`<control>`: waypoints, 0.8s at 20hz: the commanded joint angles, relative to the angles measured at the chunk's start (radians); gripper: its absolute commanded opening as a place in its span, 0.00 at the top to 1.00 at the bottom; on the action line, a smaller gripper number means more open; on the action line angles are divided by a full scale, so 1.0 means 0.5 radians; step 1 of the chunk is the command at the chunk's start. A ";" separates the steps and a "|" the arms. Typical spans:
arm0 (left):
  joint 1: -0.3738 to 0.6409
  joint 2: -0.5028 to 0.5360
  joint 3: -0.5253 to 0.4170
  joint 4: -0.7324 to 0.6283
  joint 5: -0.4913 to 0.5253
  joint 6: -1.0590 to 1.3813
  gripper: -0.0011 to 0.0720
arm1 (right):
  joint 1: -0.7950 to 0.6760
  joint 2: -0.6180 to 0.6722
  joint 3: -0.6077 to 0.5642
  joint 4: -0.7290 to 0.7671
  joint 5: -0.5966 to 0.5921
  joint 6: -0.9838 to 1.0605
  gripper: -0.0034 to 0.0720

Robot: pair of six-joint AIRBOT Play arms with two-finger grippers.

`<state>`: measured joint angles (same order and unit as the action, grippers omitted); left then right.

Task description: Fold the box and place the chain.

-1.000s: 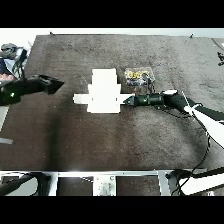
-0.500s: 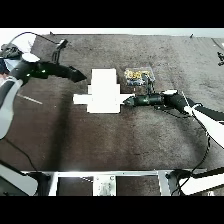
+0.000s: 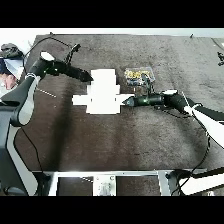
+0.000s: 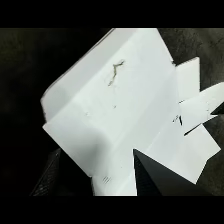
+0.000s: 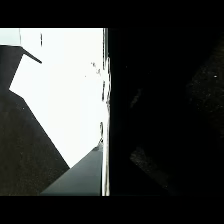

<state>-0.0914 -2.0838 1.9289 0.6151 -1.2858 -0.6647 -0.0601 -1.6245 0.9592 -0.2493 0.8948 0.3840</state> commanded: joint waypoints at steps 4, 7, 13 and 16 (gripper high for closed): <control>-0.007 -0.159 0.064 -0.014 -0.205 -0.048 0.31 | 0.002 -0.001 0.002 0.000 0.020 -0.013 0.97; -0.007 -0.198 0.065 -0.082 -0.316 -0.027 0.31 | 0.002 -0.001 0.002 -0.001 0.020 -0.014 0.97; -0.007 -0.249 0.064 -0.185 -0.488 0.008 0.49 | 0.002 -0.001 0.002 -0.002 0.020 -0.014 0.97; -0.007 -0.259 0.064 -0.200 -0.489 0.008 0.70 | 0.002 -0.001 0.002 -0.002 0.020 -0.015 0.97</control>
<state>-0.0944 -2.2063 1.9598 0.5285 -1.5101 -0.6643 -0.0601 -1.6245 0.9592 -0.2501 0.9043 0.3763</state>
